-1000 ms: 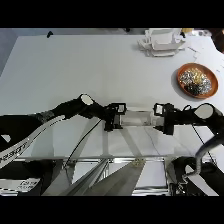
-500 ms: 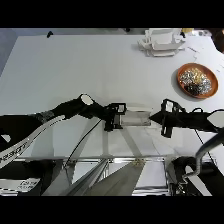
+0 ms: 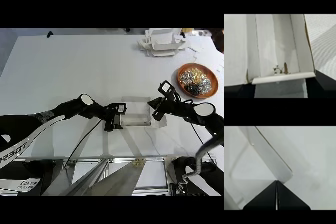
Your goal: Fold the box and place the chain.
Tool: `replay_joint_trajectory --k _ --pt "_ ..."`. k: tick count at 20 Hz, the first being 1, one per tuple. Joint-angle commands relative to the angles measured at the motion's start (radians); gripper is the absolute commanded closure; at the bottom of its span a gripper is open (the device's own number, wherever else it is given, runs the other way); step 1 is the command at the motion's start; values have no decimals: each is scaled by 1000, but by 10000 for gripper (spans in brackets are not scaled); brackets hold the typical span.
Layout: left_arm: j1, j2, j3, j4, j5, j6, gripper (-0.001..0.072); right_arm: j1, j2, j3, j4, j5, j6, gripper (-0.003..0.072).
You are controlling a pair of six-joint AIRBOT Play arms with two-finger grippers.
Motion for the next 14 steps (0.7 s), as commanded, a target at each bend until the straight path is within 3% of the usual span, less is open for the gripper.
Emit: replay_joint_trajectory --k 1,5,8,11,14 --pt "0 0 0 1 1 2 695 1 -37 1 -50 8 91 669" --pt "0 0 0 1 1 2 695 1 64 2 -67 52 192 669" --pt "0 0 0 1 1 2 695 1 197 2 -189 82 259 670" --pt "0 0 0 1 1 2 695 1 307 2 -395 241 244 669" --pt "0 0 0 1 1 2 695 1 317 0 -508 348 183 637"
